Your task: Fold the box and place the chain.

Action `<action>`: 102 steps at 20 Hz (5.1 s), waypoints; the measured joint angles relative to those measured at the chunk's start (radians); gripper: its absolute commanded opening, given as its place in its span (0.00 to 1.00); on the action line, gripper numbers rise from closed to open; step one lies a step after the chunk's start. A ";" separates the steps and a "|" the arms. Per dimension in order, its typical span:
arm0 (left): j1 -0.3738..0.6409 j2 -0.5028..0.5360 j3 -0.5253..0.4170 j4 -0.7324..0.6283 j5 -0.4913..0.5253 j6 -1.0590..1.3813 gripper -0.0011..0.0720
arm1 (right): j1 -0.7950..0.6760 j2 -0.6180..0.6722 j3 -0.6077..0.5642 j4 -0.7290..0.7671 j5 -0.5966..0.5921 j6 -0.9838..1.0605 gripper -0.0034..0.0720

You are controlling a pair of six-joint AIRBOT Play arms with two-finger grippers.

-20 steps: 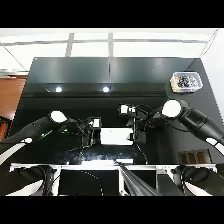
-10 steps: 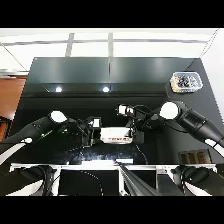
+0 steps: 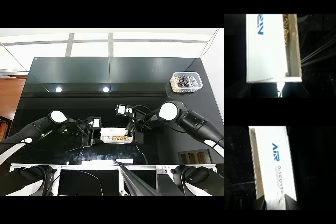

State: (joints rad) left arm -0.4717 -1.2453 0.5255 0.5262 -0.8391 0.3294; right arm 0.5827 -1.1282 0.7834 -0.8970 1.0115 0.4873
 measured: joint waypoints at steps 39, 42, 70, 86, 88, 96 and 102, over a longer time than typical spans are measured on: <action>0.000 0.000 0.000 0.000 0.000 0.000 0.39 | 0.005 -0.007 0.000 -0.021 0.057 0.007 0.49; 0.000 0.000 0.000 0.000 0.000 0.000 0.39 | 0.005 -0.017 0.000 -0.020 0.061 0.008 0.49; 0.000 0.000 0.000 0.000 0.000 0.000 0.41 | -0.082 0.018 -0.106 0.321 0.025 0.495 0.06; 0.000 0.000 0.000 0.001 -0.003 0.000 0.41 | -0.086 -0.125 -0.101 0.461 -0.035 0.462 0.06; 0.002 0.008 0.000 0.006 -0.003 -0.010 0.41 | -0.123 -0.076 -0.063 0.458 0.027 0.455 0.06; 0.079 0.125 0.004 0.101 -0.015 -0.179 0.99 | -0.457 0.190 0.019 0.259 0.223 0.542 0.06; 0.060 0.221 0.031 0.164 -0.072 -0.336 0.99 | -0.589 0.240 0.025 0.216 0.271 0.558 0.06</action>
State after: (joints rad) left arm -0.4114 -1.0245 0.5568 0.6903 -0.9108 -0.0067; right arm -0.0067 -0.8879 0.8085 -0.6811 1.2827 1.0451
